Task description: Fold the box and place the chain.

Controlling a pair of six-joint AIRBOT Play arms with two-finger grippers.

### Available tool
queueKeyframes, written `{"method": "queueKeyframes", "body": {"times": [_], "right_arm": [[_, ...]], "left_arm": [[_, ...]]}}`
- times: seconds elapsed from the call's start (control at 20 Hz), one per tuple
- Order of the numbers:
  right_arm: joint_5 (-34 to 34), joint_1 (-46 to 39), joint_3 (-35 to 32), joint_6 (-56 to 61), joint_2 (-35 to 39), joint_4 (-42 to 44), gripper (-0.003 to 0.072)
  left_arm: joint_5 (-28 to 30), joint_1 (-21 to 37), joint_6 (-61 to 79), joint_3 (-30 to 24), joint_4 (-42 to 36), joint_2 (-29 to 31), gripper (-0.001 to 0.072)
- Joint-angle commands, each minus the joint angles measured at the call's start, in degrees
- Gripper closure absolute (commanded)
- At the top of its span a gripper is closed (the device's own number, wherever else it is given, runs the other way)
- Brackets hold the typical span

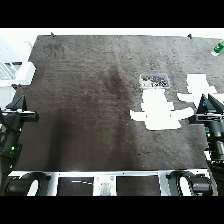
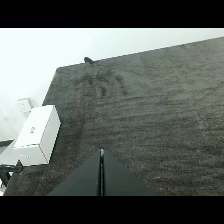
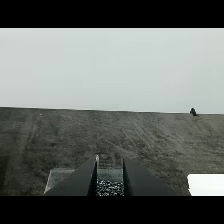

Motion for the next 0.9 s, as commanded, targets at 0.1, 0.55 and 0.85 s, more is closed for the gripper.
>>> {"method": "queueKeyframes", "body": {"times": [0.1,0.55,0.85], "right_arm": [[0.0,0.04,0.07,0.02,0.02,0.02,0.0493],[-0.09,-1.27,5.62,6.67,-9.68,0.22,0.0393],[12.24,-11.28,19.5,14.71,-42.01,-0.61,0.0373]], "left_arm": [[0.0,0.04,0.0,0.04,0.0,0.02,0.0689],[0.02,0.04,0.0,0.02,0.0,0.02,0.0689],[0.02,0.04,0.0,0.02,0.0,0.02,0.0689]]}}
